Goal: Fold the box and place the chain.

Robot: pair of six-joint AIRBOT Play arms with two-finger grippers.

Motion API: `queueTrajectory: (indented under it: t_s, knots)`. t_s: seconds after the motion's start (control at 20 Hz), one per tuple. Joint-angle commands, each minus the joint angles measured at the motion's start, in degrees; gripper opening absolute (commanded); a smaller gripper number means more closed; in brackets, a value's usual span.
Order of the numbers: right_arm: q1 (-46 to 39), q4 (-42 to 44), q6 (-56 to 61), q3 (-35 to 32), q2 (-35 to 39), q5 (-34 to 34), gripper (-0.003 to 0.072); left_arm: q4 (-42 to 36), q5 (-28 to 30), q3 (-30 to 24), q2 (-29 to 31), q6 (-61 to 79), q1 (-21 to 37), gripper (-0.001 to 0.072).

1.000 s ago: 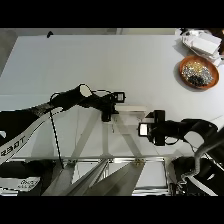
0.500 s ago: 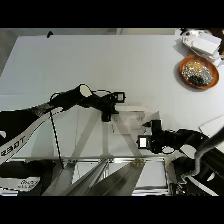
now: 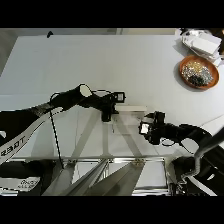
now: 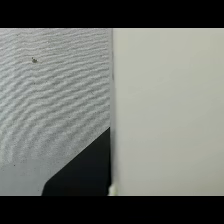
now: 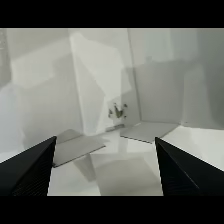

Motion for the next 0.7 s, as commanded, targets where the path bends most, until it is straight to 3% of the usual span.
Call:
queueTrajectory:
  t_s: [0.0, 0.25, 0.35, 0.65]
  knots:
    - [-1.88, 0.61, 0.15, 0.72, -0.07, 1.95, 0.0669, 0.02, 0.0, 0.0, -0.02, 0.0, -0.02, 0.0011]
    - [0.74, 1.18, 0.46, 0.7, 5.29, 4.31, 0.0653, 0.02, 0.0, 0.0, -0.02, 0.0, -0.02, 0.0011]
    - [3.56, -0.72, 5.55, 0.2, 7.02, 4.28, 0.0653, 0.02, 0.0, 0.0, -0.02, 0.0, -0.02, 0.0011]
    - [7.28, -1.9, 6.86, -3.69, 2.25, 0.76, 0.0699, 0.02, 0.02, 0.0, -0.02, 0.0, -0.02, 0.0011]
